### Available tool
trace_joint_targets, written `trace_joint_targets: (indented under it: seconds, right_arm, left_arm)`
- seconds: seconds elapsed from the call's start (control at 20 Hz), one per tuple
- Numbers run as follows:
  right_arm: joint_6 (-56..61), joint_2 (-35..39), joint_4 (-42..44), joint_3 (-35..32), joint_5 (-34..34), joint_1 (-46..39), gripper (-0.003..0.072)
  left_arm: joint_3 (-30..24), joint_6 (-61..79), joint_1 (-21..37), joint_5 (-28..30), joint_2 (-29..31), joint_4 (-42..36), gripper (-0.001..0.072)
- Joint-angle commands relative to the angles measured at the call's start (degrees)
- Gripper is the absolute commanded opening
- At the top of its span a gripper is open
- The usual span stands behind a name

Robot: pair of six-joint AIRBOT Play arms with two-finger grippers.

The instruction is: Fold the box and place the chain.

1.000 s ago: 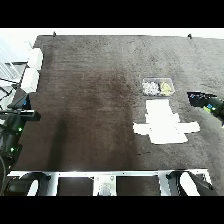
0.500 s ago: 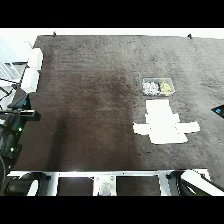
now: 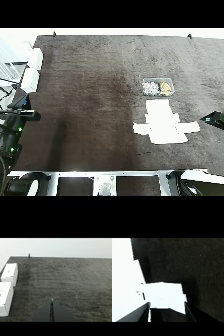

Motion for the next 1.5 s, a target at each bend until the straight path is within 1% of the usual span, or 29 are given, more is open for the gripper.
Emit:
trace_joint_targets:
  seconds: [0.0, 0.15, 0.35, 0.45, 0.65, 0.75, 0.85, 0.9, 0.95, 1.0, 1.05, 1.15, 1.25, 1.35, 1.45]
  right_arm:
    - [-1.57, -3.45, -0.92, 0.42, -1.44, 1.25, 0.0528]
    - [-1.55, -4.57, -0.87, 0.35, -1.66, 1.25, 0.0528]
    - [-1.57, -6.10, -0.87, -1.01, 0.52, 1.66, 0.0527]
    - [-1.57, -6.86, -0.39, -2.49, 1.55, 2.56, 0.0524]
    - [-4.70, -7.54, -0.02, -6.08, 1.46, 6.25, 0.0507]
    - [-6.12, -7.50, 1.53, -6.03, 1.51, 7.80, 0.0281]
    - [-6.01, -7.50, 2.64, -6.03, 1.84, 7.98, 0.0240]
    - [-6.01, -7.48, 2.64, -6.03, 2.56, 7.98, 0.0181]
    - [-6.01, -7.48, 2.64, -6.05, 3.45, 7.93, 0.0144]
    - [-6.03, -7.48, 2.64, -6.05, 4.44, 7.93, 0.0035]
    - [-5.97, -7.43, 2.75, -6.05, 5.33, 7.93, 0.0005]
    - [-5.99, -6.88, 4.39, -6.25, 6.54, 7.96, 0.0003]
    - [-6.73, -4.85, 8.70, -7.72, 6.43, 8.02, 0.0001]
    - [-7.63, -1.99, 13.49, -10.54, 6.32, 9.27, 0.0001]
    - [-8.07, 1.75, 18.18, -15.17, 3.19, 12.66, 0.0001]
  left_arm:
    - [-0.02, 0.00, 0.02, -0.02, 0.02, 0.02, 0.0020]
    - [-0.02, 0.00, 0.02, 0.00, 0.02, 0.02, 0.0020]
    - [-0.02, 0.00, 0.02, 0.00, 0.02, 0.02, 0.0020]
    - [-0.02, 0.00, 0.02, 0.00, 0.02, 0.02, 0.0020]
    - [-0.02, 0.00, 0.02, 0.00, 0.02, 0.02, 0.0020]
    - [-0.02, 0.00, 0.02, 0.00, 0.02, 0.02, 0.0020]
    - [-0.02, 0.00, 0.02, 0.02, 0.02, 0.02, 0.0020]
    - [-0.02, 0.00, 0.02, 0.00, 0.02, 0.02, 0.0020]
    - [-0.02, 0.00, 0.02, 0.00, 0.02, 0.02, 0.0020]
    - [-0.02, 0.00, 0.02, 0.02, 0.02, 0.02, 0.0020]
    - [-0.02, 0.00, 0.02, 0.00, 0.02, 0.02, 0.0021]
    - [-0.02, 0.00, 0.02, 0.02, 0.02, 0.02, 0.0020]
    - [-0.02, 0.00, 0.02, 0.00, 0.02, 0.02, 0.0020]
    - [-0.02, 0.00, 0.02, 0.00, 0.02, 0.02, 0.0020]
    - [-0.02, 0.00, 0.02, 0.00, 0.02, 0.02, 0.0020]
